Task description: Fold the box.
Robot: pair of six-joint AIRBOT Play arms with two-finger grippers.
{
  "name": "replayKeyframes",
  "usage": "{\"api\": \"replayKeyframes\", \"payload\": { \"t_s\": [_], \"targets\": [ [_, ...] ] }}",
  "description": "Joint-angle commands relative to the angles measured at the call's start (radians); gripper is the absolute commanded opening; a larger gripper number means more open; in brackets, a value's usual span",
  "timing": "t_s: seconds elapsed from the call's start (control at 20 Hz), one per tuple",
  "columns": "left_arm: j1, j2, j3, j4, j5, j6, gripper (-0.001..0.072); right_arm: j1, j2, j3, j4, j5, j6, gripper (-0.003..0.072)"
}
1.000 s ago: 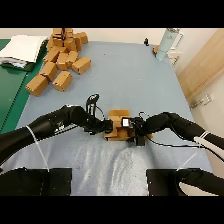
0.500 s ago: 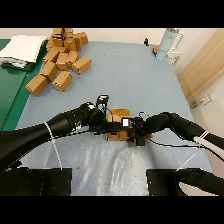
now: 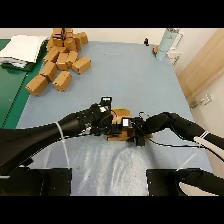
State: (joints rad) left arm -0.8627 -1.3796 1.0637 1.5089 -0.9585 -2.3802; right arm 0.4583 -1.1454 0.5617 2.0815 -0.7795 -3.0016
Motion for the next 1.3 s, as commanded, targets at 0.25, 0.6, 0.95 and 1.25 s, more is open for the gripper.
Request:
{"api": "replayKeyframes", "payload": {
  "t_s": [0.25,0.6,0.95,1.25],
  "targets": [
    [-0.010,-0.140,0.100,0.032,-0.069,0.008,0.0537,0.000,0.000,0.000,0.000,0.001,0.000,0.0518],
    [-0.010,-0.155,0.100,0.042,-0.014,0.008,0.0503,0.000,0.000,0.000,0.000,0.001,0.000,0.0518],
    [-0.010,-0.177,0.101,0.040,-0.023,-0.002,0.0012,0.000,0.000,0.000,0.000,0.001,0.000,0.0518],
    [-0.010,-0.177,0.101,0.036,-0.021,-0.002,0.0012,0.000,0.000,0.000,0.000,0.001,0.000,0.0518]
  ]
}}
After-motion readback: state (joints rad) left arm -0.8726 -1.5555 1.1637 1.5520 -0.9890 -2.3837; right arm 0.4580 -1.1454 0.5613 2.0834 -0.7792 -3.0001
